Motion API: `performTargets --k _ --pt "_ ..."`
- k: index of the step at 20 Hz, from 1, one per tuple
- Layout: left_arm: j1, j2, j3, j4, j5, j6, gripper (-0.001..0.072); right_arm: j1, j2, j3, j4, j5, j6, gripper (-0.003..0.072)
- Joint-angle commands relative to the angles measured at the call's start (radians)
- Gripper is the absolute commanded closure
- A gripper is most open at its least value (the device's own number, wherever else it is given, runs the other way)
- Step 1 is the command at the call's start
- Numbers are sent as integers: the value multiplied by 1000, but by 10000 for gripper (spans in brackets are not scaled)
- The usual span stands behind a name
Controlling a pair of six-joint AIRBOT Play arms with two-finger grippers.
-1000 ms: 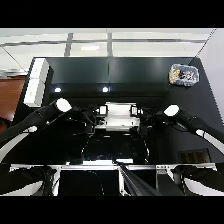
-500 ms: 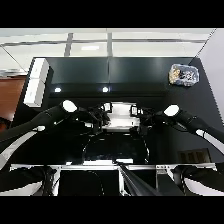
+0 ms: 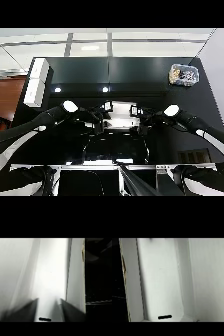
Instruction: Fold the box and place the chain.
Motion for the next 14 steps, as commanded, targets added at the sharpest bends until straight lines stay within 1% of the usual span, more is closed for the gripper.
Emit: performTargets --k 1,2,3,4,7,9,10,11,12,14 --pt "6 16 0 11 -3 -50 132 0 0 1 1 0 2 679" --pt "16 36 2 46 -8 -106 425 0 0 1 2 0 3 678" --pt "34 70 12 138 -39 -158 677 0 0 1 2 0 3 679" --pt "56 109 19 227 -72 -261 687 0 0 1 2 0 3 679" --pt "166 243 17 520 -111 -748 687 0 0 1 2 -1 3 679" --pt "271 283 3 642 -155 -1066 687 0 0 1 2 -1 3 679" --pt "336 282 2 658 -204 -1266 686 0 0 1 2 -1 3 679" --pt "399 273 1 645 -255 -1423 686 0 0 1 2 -1 3 679" --pt "462 259 -13 590 -296 -1519 686 0 0 1 2 -1 3 679" --pt "567 226 -70 388 -347 -1508 686 0 0 1 2 -1 3 679"
